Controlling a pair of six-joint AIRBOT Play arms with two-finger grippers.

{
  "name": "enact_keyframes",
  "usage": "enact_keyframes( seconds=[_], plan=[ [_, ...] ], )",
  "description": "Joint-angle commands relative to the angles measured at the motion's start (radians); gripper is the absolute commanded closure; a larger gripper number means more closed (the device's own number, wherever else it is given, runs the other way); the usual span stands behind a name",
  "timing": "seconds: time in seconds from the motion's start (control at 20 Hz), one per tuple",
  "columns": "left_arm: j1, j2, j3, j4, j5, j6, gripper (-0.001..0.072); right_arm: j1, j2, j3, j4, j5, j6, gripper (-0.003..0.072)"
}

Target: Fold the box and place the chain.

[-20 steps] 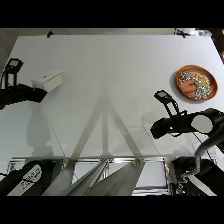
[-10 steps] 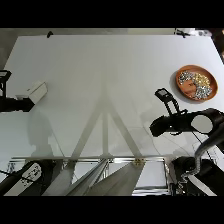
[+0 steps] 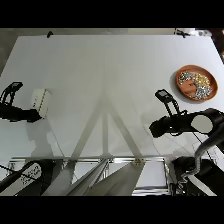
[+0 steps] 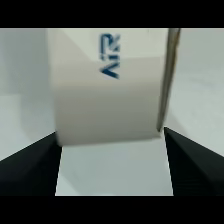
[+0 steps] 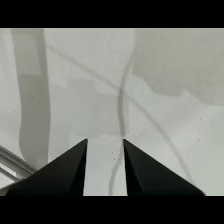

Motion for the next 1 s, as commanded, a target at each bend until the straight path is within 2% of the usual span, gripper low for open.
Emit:
enact_keyframes(
  seconds=[0.0,0.25,0.5,0.95],
  plan=[
    [0.001,0.017,0.0,0.002,-0.049,0.0,0.0015,0.0,0.0,0.0,-0.001,0.008,0.006,0.0351],
    [0.001,0.164,0.0,0.053,-0.026,-0.017,0.0015,0.0,0.001,0.0,0.037,0.02,0.006,0.0349],
    [-0.011,0.317,0.0,0.014,0.028,-0.017,0.0015,0.0,0.001,0.0,0.035,0.02,0.006,0.0349],
    [-0.108,0.338,0.0,0.014,0.024,-0.019,0.0015,0.0,0.001,0.0,0.035,0.02,0.006,0.0349]
  ],
)
